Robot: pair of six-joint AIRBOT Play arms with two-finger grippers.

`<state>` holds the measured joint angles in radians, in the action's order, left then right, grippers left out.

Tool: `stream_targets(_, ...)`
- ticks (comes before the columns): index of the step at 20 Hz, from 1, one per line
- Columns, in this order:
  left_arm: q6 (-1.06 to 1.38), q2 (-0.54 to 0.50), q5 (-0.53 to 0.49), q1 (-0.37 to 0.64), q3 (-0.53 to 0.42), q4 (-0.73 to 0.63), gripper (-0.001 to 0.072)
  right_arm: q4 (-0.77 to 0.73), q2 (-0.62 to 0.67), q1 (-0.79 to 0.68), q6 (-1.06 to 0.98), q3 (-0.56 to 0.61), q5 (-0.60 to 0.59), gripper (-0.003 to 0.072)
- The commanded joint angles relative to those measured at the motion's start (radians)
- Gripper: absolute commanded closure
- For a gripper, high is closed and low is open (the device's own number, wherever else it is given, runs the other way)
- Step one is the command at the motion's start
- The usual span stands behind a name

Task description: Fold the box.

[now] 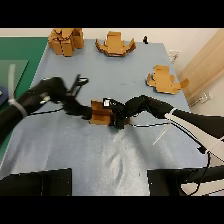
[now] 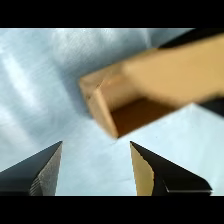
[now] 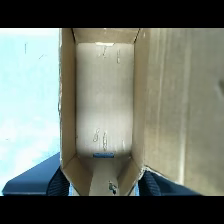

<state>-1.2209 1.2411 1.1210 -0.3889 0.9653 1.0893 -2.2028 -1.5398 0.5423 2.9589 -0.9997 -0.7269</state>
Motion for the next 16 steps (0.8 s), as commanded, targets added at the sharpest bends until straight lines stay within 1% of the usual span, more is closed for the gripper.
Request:
stream_targets(1,0.725,-0.115,0.134,0.267,-0.139,-0.305,0.0073,-0.001,0.000,0.000,-0.011,0.000,-0.002,0.0675)
stream_targets(2,0.869,-0.106,0.173,0.333,-0.142,-0.361,0.0073,-0.002,0.000,0.000,-0.011,0.000,-0.002,0.0675)
stream_targets(3,0.957,-0.083,0.180,0.375,-0.139,-0.368,0.0074,-0.002,0.000,0.000,-0.011,0.000,-0.003,0.0674)
stream_targets(4,1.038,-0.049,0.178,0.391,-0.135,-0.341,0.0074,-0.002,0.000,0.000,-0.011,0.000,-0.006,0.0674)
stream_targets(5,1.143,-0.003,0.177,0.391,-0.130,-0.326,0.0073,-0.002,0.000,0.000,-0.011,0.000,-0.006,0.0675)
stream_targets(6,1.281,0.047,0.157,0.380,-0.128,-0.343,0.0073,-0.002,0.000,0.000,-0.011,0.000,-0.006,0.0674)
stream_targets(7,1.433,0.094,0.139,0.363,-0.123,-0.397,0.0072,-0.001,0.000,0.000,-0.011,0.000,-0.008,0.0675)
stream_targets(8,1.523,0.137,0.117,0.338,-0.108,-0.441,0.0047,-0.002,0.000,0.000,-0.012,0.000,-0.015,0.0674)
stream_targets(9,1.550,0.179,0.086,0.303,-0.082,-0.443,0.0025,-0.001,0.000,0.000,-0.013,0.000,-0.019,0.0674)
stream_targets(13,1.580,0.295,0.045,0.182,0.049,-0.351,0.0024,-0.001,0.000,0.000,-0.016,0.000,-0.019,0.0674)
stream_targets(16,1.579,0.348,0.048,0.142,0.111,-0.343,0.0024,-0.001,0.000,0.000,-0.019,0.000,-0.019,0.0674)
